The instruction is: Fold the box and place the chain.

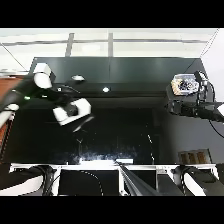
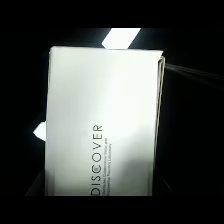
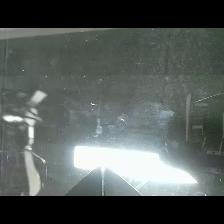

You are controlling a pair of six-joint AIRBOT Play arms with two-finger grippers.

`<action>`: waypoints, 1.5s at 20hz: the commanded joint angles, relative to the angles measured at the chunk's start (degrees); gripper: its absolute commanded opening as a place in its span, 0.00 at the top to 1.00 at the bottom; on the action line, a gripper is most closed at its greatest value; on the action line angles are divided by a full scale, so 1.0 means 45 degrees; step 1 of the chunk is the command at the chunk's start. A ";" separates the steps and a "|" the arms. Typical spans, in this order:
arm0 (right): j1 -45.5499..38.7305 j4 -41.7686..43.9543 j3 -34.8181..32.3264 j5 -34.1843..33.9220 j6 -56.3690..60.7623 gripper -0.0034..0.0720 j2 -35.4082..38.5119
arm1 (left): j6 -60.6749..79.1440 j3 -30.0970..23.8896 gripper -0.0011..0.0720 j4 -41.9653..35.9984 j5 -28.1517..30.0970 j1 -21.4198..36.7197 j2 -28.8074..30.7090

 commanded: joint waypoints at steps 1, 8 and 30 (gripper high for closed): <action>-0.0005 0.0000 0.0005 0.0000 0.0005 0.93 0.0005 | -0.2900 -0.0044 0.61 0.0942 -0.1452 0.4192 0.0325; -0.0005 0.0102 0.0005 -0.0005 0.0010 0.93 0.0005 | -0.1919 -0.0044 0.61 0.0743 0.1564 0.8582 0.0287; -0.0005 0.0316 0.4002 0.0758 -0.0554 0.93 0.0044 | -0.1846 0.2754 0.49 -0.0068 0.4119 0.6407 0.1491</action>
